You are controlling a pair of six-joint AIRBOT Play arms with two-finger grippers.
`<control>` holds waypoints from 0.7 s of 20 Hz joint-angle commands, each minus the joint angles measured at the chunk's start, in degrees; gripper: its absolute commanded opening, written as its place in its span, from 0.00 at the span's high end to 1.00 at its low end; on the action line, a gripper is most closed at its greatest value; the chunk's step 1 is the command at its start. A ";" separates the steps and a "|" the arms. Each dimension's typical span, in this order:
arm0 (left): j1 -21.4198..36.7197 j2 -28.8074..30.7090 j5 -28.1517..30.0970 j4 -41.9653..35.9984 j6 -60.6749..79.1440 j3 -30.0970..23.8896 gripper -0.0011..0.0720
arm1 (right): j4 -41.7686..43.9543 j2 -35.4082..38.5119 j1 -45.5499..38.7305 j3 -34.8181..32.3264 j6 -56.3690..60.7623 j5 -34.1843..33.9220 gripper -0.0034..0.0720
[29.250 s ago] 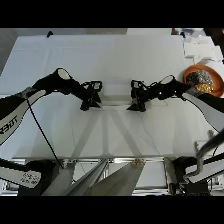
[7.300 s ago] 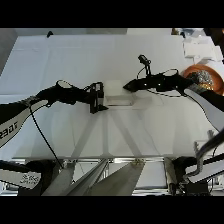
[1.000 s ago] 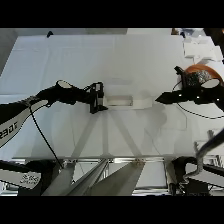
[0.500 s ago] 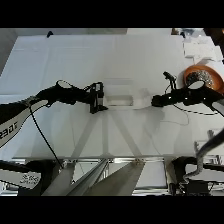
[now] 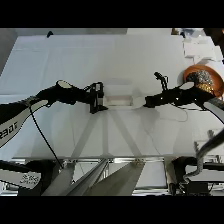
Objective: Fold the box and place the chain.
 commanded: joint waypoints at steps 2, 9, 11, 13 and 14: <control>0.02 0.02 0.00 0.00 0.02 0.02 0.69 | 8.63 -0.22 1.11 0.00 -4.81 2.08 0.95; 0.02 0.02 0.00 0.00 0.02 0.02 0.69 | 11.26 -0.24 1.11 0.00 -6.23 2.47 0.94; 0.02 0.02 0.00 0.00 0.02 0.02 0.69 | 11.26 -0.24 1.11 0.00 -7.39 2.49 0.87; 0.02 0.02 0.00 0.00 0.02 0.02 0.69 | 11.26 -0.24 1.11 0.00 -7.52 2.40 0.87; 0.02 0.02 0.00 0.00 0.04 0.02 0.69 | 11.28 -0.24 1.11 0.00 -7.63 2.40 0.87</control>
